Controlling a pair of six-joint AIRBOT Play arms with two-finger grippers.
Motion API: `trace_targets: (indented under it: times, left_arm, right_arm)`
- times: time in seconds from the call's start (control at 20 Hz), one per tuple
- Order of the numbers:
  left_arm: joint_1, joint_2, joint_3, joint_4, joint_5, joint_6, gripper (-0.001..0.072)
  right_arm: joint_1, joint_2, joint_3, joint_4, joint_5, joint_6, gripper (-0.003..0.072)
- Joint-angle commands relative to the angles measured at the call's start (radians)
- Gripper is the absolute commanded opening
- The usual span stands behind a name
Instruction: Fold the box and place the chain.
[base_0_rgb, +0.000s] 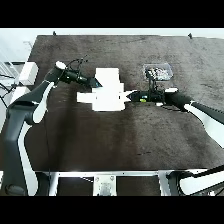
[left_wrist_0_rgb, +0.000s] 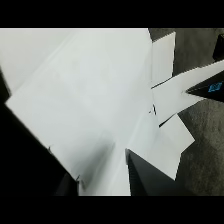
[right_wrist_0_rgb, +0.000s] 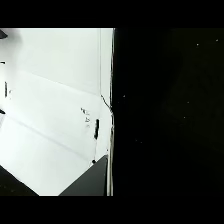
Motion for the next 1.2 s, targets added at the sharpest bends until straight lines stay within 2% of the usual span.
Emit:
trace_targets:
  times: [0.0, 0.05, 0.1, 0.5, 0.55, 0.65, 0.7, 0.85, 0.95, 1.0, 1.15]
  left_arm:
    - [-0.001, -0.001, 0.001, -0.002, -0.007, 0.023, 0.0345]
    - [-0.001, -0.001, 0.001, 0.0, -0.008, 0.031, 0.0324]
    - [-0.001, -0.001, 0.001, 0.001, -0.008, 0.032, 0.0233]
    - [0.031, -0.001, 0.001, -0.001, -0.052, 0.065, 0.0227]
    - [0.031, -0.001, 0.001, -0.008, -0.055, 0.087, 0.0125]
    - [0.029, -0.001, 0.001, -0.029, -0.055, 0.124, 0.0093]
    - [0.029, -0.001, 0.001, -0.039, -0.058, 0.139, 0.0027]
    - [0.029, -0.001, 0.001, -0.041, -0.087, 0.177, 0.0027]
    - [0.029, -0.001, 0.001, -0.041, -0.114, 0.227, 0.0019]
    - [0.029, -0.001, 0.001, -0.041, -0.117, 0.255, 0.0019]
    - [0.029, -0.001, 0.001, -0.047, -0.135, 0.416, 0.0017]
  right_arm:
    - [0.001, 0.0, -0.001, -0.001, 0.0, 0.0, 0.0014]
    - [0.001, 0.0, -0.001, -0.001, 0.0, 0.0, 0.0014]
    - [0.001, 0.0, -0.001, -0.001, 0.0, 0.0, 0.0014]
    - [0.001, 0.0, 0.0, 0.0, 0.0, 0.0, 0.0014]
    - [0.001, 0.0, 0.0, 0.0, 0.0, 0.0, 0.0014]
    - [0.001, 0.0, 0.0, 0.0, 0.0, 0.0, 0.0015]
    - [0.0, 0.0, 0.0, 0.0, 0.0, 0.0, 0.0015]
    - [0.0, 0.0, 0.0, 0.001, 0.0, 0.0, 0.0021]
    - [0.0, 0.0, 0.0, 0.001, 0.0, 0.001, 0.0219]
    - [-0.001, 0.0, 0.001, 0.001, 0.0, 0.001, 0.0263]
    - [-0.041, 0.011, 0.008, 0.001, 0.001, 0.002, 0.0266]
